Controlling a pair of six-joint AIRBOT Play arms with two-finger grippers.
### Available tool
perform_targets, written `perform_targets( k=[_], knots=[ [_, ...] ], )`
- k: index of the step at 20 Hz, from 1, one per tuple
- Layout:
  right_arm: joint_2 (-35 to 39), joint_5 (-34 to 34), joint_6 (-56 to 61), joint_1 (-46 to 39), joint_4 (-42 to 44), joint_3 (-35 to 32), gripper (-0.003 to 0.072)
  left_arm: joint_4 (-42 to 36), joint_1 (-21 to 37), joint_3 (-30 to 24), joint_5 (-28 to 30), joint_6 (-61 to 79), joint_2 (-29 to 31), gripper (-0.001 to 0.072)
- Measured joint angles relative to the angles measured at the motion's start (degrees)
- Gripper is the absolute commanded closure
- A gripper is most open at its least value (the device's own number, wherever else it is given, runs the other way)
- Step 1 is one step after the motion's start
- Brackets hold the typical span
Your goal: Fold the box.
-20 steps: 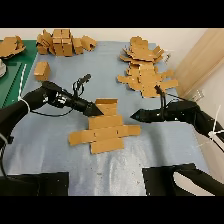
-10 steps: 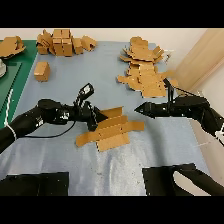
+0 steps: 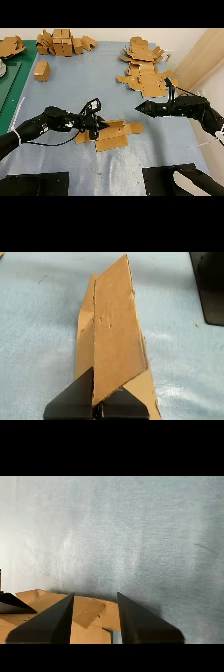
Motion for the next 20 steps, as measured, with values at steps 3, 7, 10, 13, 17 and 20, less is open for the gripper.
perform_targets(
  k=[3,7,10,13,17,20],
  knots=[
    [0.0,0.1,0.1,0.2,0.0,0.0,0.0274,0.0,0.1,-0.1,0.2,1.1,-0.8,0.0696],
    [0.0,0.1,0.5,0.9,0.0,0.0,0.0274,-0.8,2.0,0.3,-0.3,1.7,-1.1,0.0696],
    [0.0,0.1,0.5,1.0,0.0,0.0,0.0274,-2.3,4.9,0.8,-4.3,1.8,-1.2,0.0696],
    [0.0,0.1,0.6,1.1,-0.1,0.0,0.0275,-3.2,7.6,1.0,-8.6,1.8,-1.5,0.0696],
    [0.0,0.1,1.0,1.1,-0.1,0.0,0.0275,-3.4,8.9,1.3,-13.0,1.9,-4.0,0.0697],
    [0.0,0.1,1.2,1.1,-0.1,0.0,0.0275,-2.3,9.2,2.5,-15.6,2.0,-6.6,0.0696]
  ],
)
